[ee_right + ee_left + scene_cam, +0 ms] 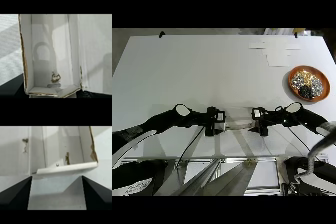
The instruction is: Fold the box and place the chain.
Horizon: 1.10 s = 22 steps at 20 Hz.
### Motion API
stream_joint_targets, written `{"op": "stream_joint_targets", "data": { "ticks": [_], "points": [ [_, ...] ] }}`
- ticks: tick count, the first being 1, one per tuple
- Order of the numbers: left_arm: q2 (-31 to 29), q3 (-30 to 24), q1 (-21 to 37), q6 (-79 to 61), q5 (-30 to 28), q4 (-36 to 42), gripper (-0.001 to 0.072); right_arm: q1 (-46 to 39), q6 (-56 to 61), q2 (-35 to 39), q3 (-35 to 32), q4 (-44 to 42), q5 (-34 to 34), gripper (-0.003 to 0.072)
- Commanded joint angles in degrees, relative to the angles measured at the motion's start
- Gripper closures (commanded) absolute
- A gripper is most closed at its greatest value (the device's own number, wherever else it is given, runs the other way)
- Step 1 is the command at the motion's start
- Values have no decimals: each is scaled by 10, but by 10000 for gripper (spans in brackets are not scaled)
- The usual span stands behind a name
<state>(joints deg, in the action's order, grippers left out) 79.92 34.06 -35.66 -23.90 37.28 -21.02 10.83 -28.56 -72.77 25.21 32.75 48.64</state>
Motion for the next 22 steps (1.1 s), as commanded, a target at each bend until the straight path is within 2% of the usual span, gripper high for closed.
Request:
{"op": "stream_joint_targets", "data": {
  "ticks": [1, 6, 15, 19, 22],
  "points": [
    [16, 12, -12, -4, 5, 9, 12, 0, 0, 0, 0, 0, 0, 349],
    [16, 12, -16, -1, 28, 17, 11, 0, 0, 0, 0, 0, 0, 349],
    [16, 12, -16, 51, 20, 56, 12, 0, 0, 0, 0, 0, 0, 349],
    [16, 12, -9, 52, 42, -17, 11, 0, 0, 0, 0, 0, 0, 349],
    [10, 12, 6, 71, 57, -35, 11, 0, 0, 0, 0, 0, 0, 349]
  ]
}}
